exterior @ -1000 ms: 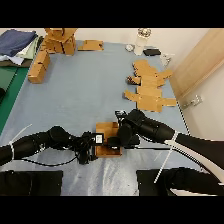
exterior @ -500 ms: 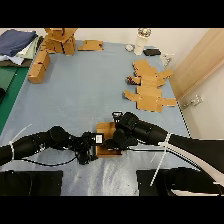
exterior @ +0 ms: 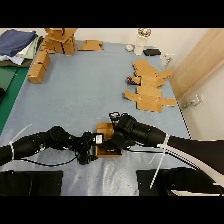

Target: Fold the box.

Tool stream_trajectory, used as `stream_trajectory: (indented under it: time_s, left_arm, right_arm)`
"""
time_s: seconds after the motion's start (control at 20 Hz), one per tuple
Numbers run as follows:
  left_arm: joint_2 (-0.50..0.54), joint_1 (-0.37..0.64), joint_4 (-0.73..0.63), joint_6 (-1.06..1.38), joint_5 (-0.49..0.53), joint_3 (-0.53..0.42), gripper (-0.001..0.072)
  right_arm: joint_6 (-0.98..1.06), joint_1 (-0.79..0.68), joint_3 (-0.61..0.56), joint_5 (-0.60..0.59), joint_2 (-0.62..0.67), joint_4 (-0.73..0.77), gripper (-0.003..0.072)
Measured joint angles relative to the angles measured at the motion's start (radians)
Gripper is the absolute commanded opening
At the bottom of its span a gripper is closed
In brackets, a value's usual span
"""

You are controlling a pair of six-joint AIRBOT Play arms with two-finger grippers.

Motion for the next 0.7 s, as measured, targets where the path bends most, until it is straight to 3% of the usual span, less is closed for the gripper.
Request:
stream_trajectory:
  time_s: [0.3,0.7]
  left_arm:
    - [0.0,0.0,0.0,-0.002,0.0,0.0,0.0463]
    - [0.0,0.0,0.0,-0.002,0.0,0.0,0.0463]
  right_arm:
    - [0.004,0.0,0.0,-0.025,0.064,-0.003,0.041]
    - [0.006,-0.005,0.0,-0.059,0.25,-0.002,0.0409]
